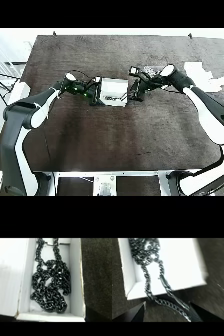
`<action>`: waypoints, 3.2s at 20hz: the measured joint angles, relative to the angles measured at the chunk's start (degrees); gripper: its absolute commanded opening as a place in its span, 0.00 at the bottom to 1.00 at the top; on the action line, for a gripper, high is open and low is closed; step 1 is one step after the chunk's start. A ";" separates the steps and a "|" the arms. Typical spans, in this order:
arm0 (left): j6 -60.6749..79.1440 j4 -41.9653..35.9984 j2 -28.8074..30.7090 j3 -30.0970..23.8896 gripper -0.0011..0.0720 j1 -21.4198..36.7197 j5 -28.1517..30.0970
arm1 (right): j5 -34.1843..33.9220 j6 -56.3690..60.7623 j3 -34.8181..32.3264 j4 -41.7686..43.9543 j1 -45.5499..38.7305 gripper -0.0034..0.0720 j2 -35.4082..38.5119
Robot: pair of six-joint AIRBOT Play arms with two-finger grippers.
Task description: Fold the box and place the chain.
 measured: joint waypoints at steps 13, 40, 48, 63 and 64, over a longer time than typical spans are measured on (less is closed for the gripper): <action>0.02 0.09 0.00 0.00 0.87 0.02 -0.04 | -1.40 -7.65 -0.35 4.61 0.28 0.86 -4.31; 0.00 0.00 0.00 0.00 0.87 -0.04 0.04 | 3.67 5.88 1.25 7.23 -1.03 0.06 14.27; 0.02 0.00 0.00 0.00 0.87 -0.07 0.02 | 1.88 16.41 5.29 8.11 6.45 0.06 18.80; 0.00 0.00 0.00 0.00 0.87 -0.04 0.02 | -9.35 28.79 1.44 2.27 13.07 0.06 11.98; 0.02 0.00 0.00 0.00 0.87 -0.07 0.02 | -9.75 28.83 1.22 2.73 13.09 0.07 10.78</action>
